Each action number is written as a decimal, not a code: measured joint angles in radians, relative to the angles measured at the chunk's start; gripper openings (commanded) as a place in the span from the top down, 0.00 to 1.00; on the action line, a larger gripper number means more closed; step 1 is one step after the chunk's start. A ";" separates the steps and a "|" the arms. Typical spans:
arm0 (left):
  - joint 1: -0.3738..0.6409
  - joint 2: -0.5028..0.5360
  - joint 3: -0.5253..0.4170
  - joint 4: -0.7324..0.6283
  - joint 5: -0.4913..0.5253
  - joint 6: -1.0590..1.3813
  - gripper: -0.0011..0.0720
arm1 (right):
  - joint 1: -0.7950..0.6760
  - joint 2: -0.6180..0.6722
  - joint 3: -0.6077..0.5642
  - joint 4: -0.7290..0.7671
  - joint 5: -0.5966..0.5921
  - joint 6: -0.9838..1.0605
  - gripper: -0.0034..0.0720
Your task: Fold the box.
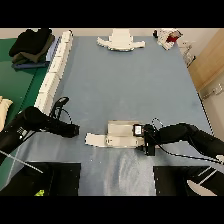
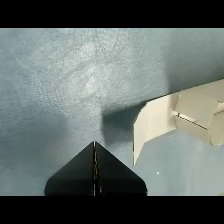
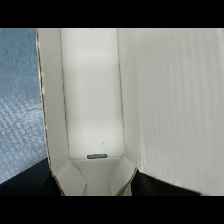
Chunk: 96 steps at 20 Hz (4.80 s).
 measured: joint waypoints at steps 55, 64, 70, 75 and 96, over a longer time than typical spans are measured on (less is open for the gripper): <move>-0.671 -0.187 0.194 0.071 0.233 -0.610 0.44 | 0.000 0.000 0.000 0.000 0.000 0.000 0.23; -0.810 -0.193 0.241 0.250 0.222 -1.004 0.54 | 0.000 0.000 0.000 0.000 0.000 0.000 0.23; -0.881 -0.276 0.340 0.382 0.138 -1.165 0.54 | 0.000 0.000 0.000 0.000 0.000 0.000 0.23; -0.931 -0.365 0.412 0.477 0.059 -1.266 0.54 | 0.000 0.000 0.000 0.000 0.000 0.000 0.23; -0.955 -0.552 0.516 0.576 -0.012 -1.337 0.96 | 0.000 0.000 0.000 0.000 0.000 0.000 0.23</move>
